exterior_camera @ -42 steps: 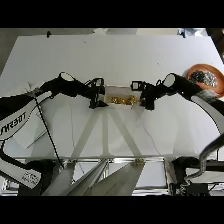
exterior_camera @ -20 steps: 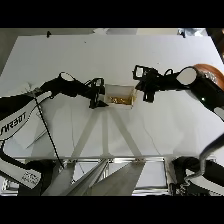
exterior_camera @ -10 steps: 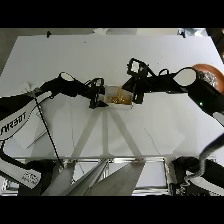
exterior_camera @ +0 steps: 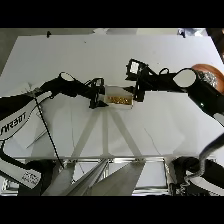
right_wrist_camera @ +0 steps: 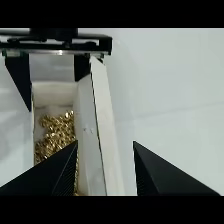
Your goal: Fold the box and place the chain.
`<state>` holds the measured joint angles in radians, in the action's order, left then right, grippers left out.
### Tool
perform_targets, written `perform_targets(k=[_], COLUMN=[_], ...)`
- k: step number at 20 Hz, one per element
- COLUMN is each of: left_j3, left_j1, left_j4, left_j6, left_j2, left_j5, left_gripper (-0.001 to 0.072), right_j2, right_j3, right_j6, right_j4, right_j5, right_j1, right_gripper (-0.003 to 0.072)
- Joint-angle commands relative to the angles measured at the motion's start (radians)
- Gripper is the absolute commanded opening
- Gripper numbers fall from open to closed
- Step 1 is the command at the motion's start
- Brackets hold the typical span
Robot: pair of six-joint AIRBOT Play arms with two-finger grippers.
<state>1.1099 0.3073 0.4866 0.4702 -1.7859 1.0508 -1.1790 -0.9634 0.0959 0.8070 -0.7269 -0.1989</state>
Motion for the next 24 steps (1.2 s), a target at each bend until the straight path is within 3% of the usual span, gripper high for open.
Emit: perform_targets(k=[1, 8, 14, 19, 21, 24], left_j3=[0.001, 0.001, 0.001, 0.001, 0.001, 0.001], left_j1=[0.0, 0.0, 0.0, 0.0, 0.0, 0.0], left_j4=[0.0, 0.0, 0.0, 0.0, 0.0, 0.0], left_j6=[0.0, 0.0, 0.0, 0.0, 0.0, 0.0], left_j2=[0.0, 0.0, 0.001, 0.001, 0.001, 0.0], left_j5=[0.0, 0.0, 0.0, 0.0, 0.0, 0.0], left_gripper=[0.0277, 0.0277, 0.0277, 0.0277, 0.0277, 0.0277], right_j2=[0.024, -0.076, -0.303, -0.4, -0.414, -0.415], right_j3=[0.0, 0.022, 0.021, 0.021, 0.021, 0.021], right_j6=[0.0, -0.28, -0.369, -0.419, -0.419, -0.418], right_j4=[0.082, 0.124, 0.008, -0.08, -0.082, -0.076], right_j5=[-0.001, -0.188, -0.2, -0.168, -0.14, -0.118], right_j1=[0.051, 0.259, 0.214, 0.175, 0.169, 0.169], right_gripper=[0.0378, 0.0378, 0.0408, 0.0407, 0.0372, 0.0094])
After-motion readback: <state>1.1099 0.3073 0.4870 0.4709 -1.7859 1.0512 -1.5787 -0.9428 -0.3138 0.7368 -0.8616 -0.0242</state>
